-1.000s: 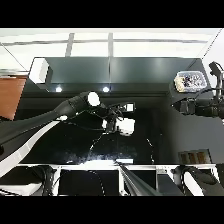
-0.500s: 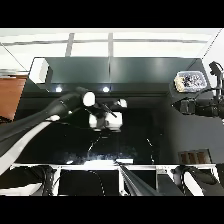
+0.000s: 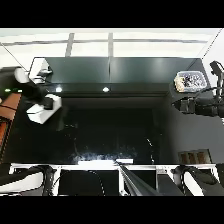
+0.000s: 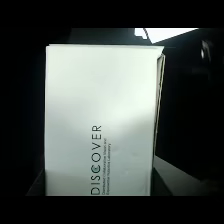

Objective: Fold the box and place the chain.

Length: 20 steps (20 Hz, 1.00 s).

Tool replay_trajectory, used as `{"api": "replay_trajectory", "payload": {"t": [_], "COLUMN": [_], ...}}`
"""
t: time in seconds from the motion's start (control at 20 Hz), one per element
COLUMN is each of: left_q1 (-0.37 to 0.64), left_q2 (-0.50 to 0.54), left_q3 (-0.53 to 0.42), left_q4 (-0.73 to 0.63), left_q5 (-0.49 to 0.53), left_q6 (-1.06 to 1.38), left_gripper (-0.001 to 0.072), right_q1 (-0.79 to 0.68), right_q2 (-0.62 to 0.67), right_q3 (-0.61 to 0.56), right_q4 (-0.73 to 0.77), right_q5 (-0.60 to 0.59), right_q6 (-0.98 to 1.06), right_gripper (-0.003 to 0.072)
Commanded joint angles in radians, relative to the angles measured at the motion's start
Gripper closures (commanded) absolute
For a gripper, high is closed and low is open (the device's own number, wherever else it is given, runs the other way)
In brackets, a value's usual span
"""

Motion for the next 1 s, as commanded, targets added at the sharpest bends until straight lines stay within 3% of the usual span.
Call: {"api": "replay_trajectory", "payload": {"t": [0.0, 0.15, 0.3, 0.65, 0.95], "left_q1": [0.277, 0.378, 0.371, 0.285, 0.262], "left_q2": [0.006, 0.005, -0.037, -0.237, -0.324], "left_q3": [0.0, 0.0, 0.018, 0.16, 0.265], "left_q4": [-0.077, -0.128, -0.137, -0.159, -0.24], "left_q5": [0.096, 0.265, 0.399, 0.42, 0.451], "left_q6": [-0.061, -0.034, 0.077, 0.146, 0.139], "left_gripper": [0.0416, 0.0416, 0.0416, 0.0416, 0.0413], "right_q1": [0.0, 0.0, 0.0, 0.0, 0.0], "right_q2": [0.001, 0.001, 0.0, 0.0, 0.0], "right_q3": [-0.001, -0.001, -0.001, -0.001, -0.001], "right_q4": [0.0, 0.0, 0.004, 0.004, 0.011], "right_q5": [-0.012, -0.018, -0.03, -0.051, -0.067], "right_q6": [0.0, 0.0, 0.002, 0.05, 0.096], "right_gripper": [0.0672, 0.0672, 0.0672, 0.0672, 0.0672]}}
